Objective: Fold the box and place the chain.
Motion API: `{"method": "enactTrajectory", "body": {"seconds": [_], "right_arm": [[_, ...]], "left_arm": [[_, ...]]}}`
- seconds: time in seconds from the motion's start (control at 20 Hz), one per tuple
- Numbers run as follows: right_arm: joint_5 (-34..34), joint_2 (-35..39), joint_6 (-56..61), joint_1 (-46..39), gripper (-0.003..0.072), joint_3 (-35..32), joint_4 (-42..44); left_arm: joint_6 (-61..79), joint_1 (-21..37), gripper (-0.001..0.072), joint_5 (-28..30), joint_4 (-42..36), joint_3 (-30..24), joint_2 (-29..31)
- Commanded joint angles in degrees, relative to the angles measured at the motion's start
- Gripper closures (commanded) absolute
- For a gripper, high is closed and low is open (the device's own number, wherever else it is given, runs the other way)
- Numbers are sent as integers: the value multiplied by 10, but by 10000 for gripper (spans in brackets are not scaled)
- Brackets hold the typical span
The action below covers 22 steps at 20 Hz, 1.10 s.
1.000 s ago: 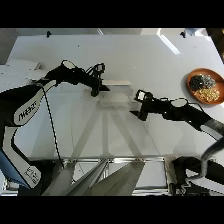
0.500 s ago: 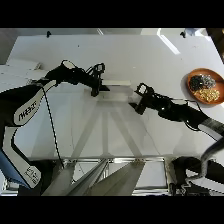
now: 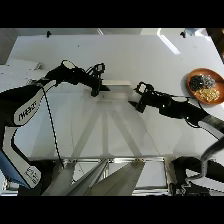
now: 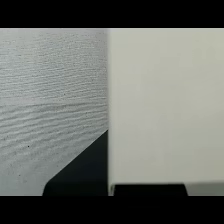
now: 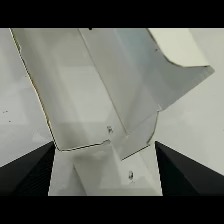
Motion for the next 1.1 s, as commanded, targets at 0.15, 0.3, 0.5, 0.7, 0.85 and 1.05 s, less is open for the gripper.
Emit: {"method": "enactTrajectory", "body": {"seconds": [0.15, 0.3, 0.5, 0.7, 0.85, 1.05], "right_arm": [[21, -42, -3, -7, -3, 39, -34], [26, -59, -3, -7, -3, 57, -35], [37, -89, 0, -7, -3, 84, -51], [71, -108, 47, -13, -3, 110, -104], [111, -111, 68, -28, -3, 121, -132], [161, -125, 98, -40, -3, 129, -174]], "left_arm": [[0, 0, 701, 0, 0, 0, 0], [0, 0, 701, 0, 0, 0, 0], [0, 0, 701, 0, 0, 0, 0], [0, 0, 701, 0, 0, 0, 0], [0, 0, 701, 0, 0, 0, 0], [0, 0, 701, 0, 0, 0, 0]]}}
